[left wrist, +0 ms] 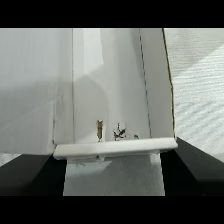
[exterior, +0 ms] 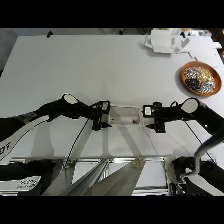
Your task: Fold the box and place the chain.
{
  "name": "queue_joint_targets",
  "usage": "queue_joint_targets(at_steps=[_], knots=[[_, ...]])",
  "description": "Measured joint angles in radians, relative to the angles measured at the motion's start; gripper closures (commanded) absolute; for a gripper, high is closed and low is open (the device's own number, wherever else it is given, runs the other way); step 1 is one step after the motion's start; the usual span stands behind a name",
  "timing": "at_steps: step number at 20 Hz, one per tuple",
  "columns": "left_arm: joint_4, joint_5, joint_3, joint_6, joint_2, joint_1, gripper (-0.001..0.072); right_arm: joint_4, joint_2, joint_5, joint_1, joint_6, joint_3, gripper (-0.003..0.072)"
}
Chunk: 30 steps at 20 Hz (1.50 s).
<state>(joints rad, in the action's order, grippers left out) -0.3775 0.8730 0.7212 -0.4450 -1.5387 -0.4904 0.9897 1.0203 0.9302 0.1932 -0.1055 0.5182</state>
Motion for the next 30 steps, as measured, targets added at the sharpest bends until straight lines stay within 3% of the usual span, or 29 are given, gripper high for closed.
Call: queue_joint_targets(at_steps=[1,3,8,16,19,25,30], knots=[[0.0,0.0,0.0,0.0,0.0,0.0,0.0574,0.021,-0.04,0.013,0.0,0.024,0.0,0.0668],[0.0,0.0,0.0,0.0,0.0,0.0,0.0574,0.0,-0.119,0.052,0.002,0.039,0.0,0.0668],[0.0,0.0,0.0,0.0,0.0,0.0,0.0574,-0.257,-0.19,0.032,0.061,0.029,0.0,0.0668],[0.0,-0.001,0.0,0.0,0.0,0.0,0.0574,-0.472,0.057,-0.348,0.149,0.059,0.0,0.0668],[0.0,-0.001,0.0,0.0,0.0,0.0,0.0574,-0.502,0.126,-0.406,0.154,0.098,0.0,0.0668],[0.0,-0.001,0.0,0.0,0.0,0.0,0.0574,-0.512,0.14,-0.382,0.156,0.122,0.002,0.0668],[0.0,-0.001,0.0,0.0,0.0,0.0,0.0574,-0.495,-0.018,-0.312,0.157,0.128,0.007,0.0668]])
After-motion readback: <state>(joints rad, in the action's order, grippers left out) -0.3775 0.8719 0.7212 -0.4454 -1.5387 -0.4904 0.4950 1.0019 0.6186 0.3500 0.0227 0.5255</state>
